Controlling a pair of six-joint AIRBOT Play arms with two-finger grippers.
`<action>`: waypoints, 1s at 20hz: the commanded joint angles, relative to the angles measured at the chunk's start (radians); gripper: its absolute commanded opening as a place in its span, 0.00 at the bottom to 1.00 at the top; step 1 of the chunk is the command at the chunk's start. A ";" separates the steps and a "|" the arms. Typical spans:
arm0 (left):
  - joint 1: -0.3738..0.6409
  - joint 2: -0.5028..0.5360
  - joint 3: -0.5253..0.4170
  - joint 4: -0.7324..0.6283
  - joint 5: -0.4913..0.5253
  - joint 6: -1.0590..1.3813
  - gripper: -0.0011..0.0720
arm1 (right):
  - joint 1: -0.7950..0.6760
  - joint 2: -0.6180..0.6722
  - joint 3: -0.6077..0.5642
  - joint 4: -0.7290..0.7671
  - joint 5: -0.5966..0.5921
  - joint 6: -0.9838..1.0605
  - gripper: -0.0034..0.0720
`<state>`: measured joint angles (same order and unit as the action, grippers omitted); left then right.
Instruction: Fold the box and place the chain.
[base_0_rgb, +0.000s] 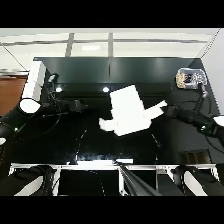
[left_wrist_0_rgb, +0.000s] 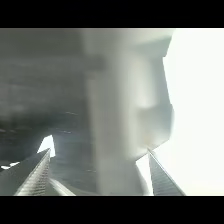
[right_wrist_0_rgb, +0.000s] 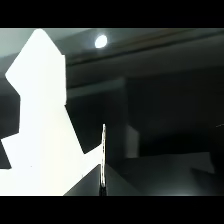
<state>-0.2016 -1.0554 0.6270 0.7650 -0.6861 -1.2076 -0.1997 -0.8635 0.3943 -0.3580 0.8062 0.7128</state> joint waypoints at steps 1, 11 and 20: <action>-0.014 -0.084 0.007 -0.281 -0.056 0.137 0.99 | 0.174 0.035 -0.062 0.048 -0.130 0.018 0.06; -0.043 -0.560 0.289 -0.311 -0.457 0.154 0.99 | 0.236 0.036 -0.062 0.047 -0.180 0.055 0.06; -0.085 -0.799 0.538 -0.302 -0.689 0.145 0.91 | 0.236 0.036 -0.062 0.043 -0.151 0.054 0.06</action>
<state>-0.2790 -1.7966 1.0988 0.4553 -1.2854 -1.0790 0.0357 -0.8288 0.3328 -0.3122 0.6430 0.7666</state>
